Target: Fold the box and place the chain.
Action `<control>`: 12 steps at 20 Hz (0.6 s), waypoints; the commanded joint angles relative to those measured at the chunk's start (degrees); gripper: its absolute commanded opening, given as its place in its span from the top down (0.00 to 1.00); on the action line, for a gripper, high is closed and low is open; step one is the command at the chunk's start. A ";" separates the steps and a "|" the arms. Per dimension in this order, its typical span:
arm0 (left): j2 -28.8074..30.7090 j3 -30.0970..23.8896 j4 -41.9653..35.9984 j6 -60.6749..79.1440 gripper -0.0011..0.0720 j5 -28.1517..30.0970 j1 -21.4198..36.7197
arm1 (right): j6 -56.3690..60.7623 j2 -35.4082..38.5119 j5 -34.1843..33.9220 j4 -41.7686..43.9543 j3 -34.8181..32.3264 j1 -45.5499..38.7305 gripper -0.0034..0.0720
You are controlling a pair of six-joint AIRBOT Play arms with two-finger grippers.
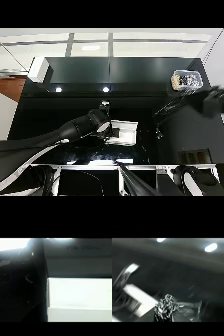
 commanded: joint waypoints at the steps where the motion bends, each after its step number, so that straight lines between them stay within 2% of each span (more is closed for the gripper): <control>1: -0.04 -0.02 0.04 0.02 0.94 0.13 0.02 | -0.31 0.52 3.82 2.58 -5.25 5.60 0.90; 7: -0.04 -0.02 0.04 0.02 0.94 0.13 0.02 | 0.44 0.33 4.09 4.55 -11.17 10.25 0.90; 12: -0.04 -0.02 0.07 0.04 0.94 0.15 0.02 | 2.29 -2.99 -2.71 8.79 -14.27 18.73 0.90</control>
